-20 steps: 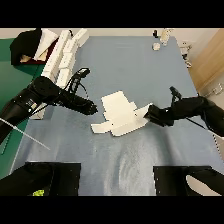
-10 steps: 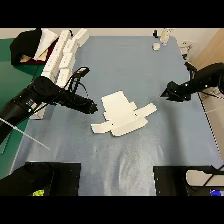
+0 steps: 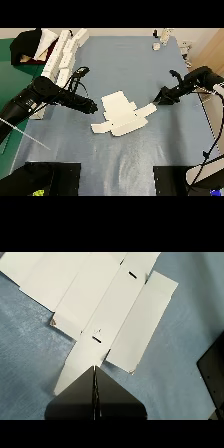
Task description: Fold the box.
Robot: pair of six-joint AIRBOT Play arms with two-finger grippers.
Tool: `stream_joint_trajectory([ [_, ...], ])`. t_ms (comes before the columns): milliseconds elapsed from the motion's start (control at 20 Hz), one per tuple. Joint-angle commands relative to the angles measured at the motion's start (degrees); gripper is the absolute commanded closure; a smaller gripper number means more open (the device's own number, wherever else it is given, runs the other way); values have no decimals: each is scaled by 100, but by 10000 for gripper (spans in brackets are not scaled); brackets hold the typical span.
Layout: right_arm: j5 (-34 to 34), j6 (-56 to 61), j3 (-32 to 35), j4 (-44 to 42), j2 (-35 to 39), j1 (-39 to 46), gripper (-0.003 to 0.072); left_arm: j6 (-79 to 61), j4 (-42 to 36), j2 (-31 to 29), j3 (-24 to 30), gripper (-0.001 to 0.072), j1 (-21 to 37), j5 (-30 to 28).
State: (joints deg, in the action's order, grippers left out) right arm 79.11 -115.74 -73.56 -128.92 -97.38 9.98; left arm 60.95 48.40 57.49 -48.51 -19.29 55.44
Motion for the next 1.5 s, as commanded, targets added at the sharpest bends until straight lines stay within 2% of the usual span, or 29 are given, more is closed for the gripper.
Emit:
stream_joint_trajectory([
  [0, 256, -334, -22, -79, -160, -258, 276, -2, 2, 4, 2, 695, -2, 0],
  [50, 249, -334, -22, -81, -160, -339, 277, -2, 4, 4, 2, 695, -2, 0],
  [150, 291, -328, -22, -83, -160, -448, 340, -2, 2, 4, 0, 695, -2, 0],
  [200, 365, -326, -22, -87, -160, -476, 340, -2, 2, 4, 2, 695, -2, 0],
  [250, 485, -323, -22, -101, -157, -492, 384, 0, 0, 4, 2, 696, -2, 2],
  [300, 614, -323, -22, -103, -157, -503, 467, 7, -2, 4, 0, 696, -2, 13],
  [350, 763, -323, -15, -109, -157, -516, 588, 26, -35, 4, 2, 695, -2, 17],
  [400, 890, -323, 17, -122, -144, -540, 661, 79, -96, 4, 0, 695, -2, 2],
  [450, 933, -323, 103, -129, -96, -584, 686, 225, -103, 4, 0, 696, -2, -44],
  [550, 828, -341, 363, -313, 116, -695, 686, 446, -48, 4, 0, 695, 35, -87],
  [650, 420, -511, 763, -555, 520, -885, 686, 575, -50, 4, 0, 695, 240, -98],
  [900, -1585, -459, 2697, -640, 2376, -1650, 686, 767, -98, 59, 2, 691, 1231, 382],
  [1000, -2109, -402, 3440, -654, 3141, -2026, 686, 911, -103, 293, 7, 194, 1497, 767],
  [1100, -2542, -247, 4022, -638, 3853, -2339, 686, 866, -101, 597, 7, 189, 1574, 911],
  [1250, -2879, -70, 4498, -605, 4496, -2590, 686, 522, -363, 1152, 7, 189, 1580, 925],
  [1450, -2981, 179, 4638, -459, 4854, -2612, 686, 201, -658, 1867, 7, 189, 1580, 949],
])
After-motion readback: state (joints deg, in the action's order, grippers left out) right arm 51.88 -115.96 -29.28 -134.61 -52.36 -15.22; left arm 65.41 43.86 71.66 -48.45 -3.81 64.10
